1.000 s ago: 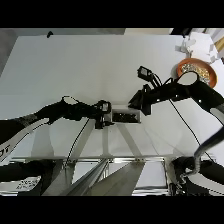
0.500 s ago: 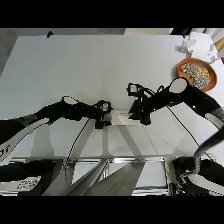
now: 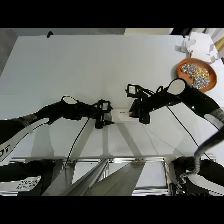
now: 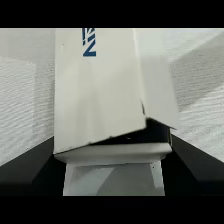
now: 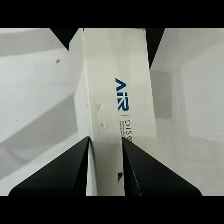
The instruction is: Fold the box and place the chain.
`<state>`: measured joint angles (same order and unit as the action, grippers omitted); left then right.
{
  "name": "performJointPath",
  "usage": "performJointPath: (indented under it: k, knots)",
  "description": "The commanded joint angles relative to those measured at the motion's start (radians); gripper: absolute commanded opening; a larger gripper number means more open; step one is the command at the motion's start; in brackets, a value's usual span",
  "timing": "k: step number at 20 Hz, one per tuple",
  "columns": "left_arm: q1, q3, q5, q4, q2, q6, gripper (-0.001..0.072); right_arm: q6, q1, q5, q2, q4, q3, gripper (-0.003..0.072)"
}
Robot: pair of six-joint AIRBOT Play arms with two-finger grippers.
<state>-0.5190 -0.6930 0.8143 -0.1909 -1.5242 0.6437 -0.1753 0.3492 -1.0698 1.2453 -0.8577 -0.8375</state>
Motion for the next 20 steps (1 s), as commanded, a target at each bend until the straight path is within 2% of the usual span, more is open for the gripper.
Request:
performJointPath:
  k: [1,6,7,20]
  knots:
    - [0.0,0.0,0.005,-0.004,0.0,0.003,0.0209,-0.002,0.001,0.015,-0.001,-0.013,0.0,0.0186]
    - [0.0,0.0,0.005,-0.004,0.0,0.003,0.0209,-0.012,0.001,0.015,-0.001,0.003,0.0,0.0172]
    - [0.0,0.0,0.005,-0.004,0.0,0.003,0.0209,-0.013,0.001,0.015,-0.001,0.012,0.0,0.0151]
    - [0.0,0.0,0.005,-0.004,0.0,0.003,0.0209,-0.064,0.001,0.064,-0.001,0.063,0.066,0.0159]
